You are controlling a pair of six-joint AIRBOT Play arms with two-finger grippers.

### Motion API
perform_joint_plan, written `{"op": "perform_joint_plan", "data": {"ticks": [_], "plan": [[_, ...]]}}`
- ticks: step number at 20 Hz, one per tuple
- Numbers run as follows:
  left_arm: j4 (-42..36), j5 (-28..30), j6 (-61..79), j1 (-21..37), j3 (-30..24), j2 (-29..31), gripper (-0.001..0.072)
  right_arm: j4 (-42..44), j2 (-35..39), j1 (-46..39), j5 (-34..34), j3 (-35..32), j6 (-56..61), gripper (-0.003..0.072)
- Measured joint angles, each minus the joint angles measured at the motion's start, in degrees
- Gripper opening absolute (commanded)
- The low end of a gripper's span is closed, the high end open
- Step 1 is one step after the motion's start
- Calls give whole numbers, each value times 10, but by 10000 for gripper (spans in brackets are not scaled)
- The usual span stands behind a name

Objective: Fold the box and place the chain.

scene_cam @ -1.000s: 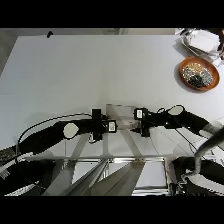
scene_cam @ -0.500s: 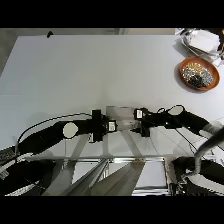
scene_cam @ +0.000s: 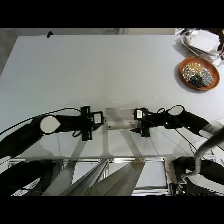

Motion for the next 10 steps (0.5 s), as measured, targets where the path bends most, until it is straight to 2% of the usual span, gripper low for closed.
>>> {"op": "perform_joint_plan", "data": {"ticks": [4,6,8,10], "plan": [[43,-87,-116,92,0,71,5,0,0,0,0,0,0,397],[57,-122,-196,134,-1,88,5,0,0,0,0,0,0,397],[64,-142,-282,161,-3,84,5,0,0,0,0,0,0,397],[54,-154,-355,175,-4,52,5,0,0,0,0,0,0,397]]}}
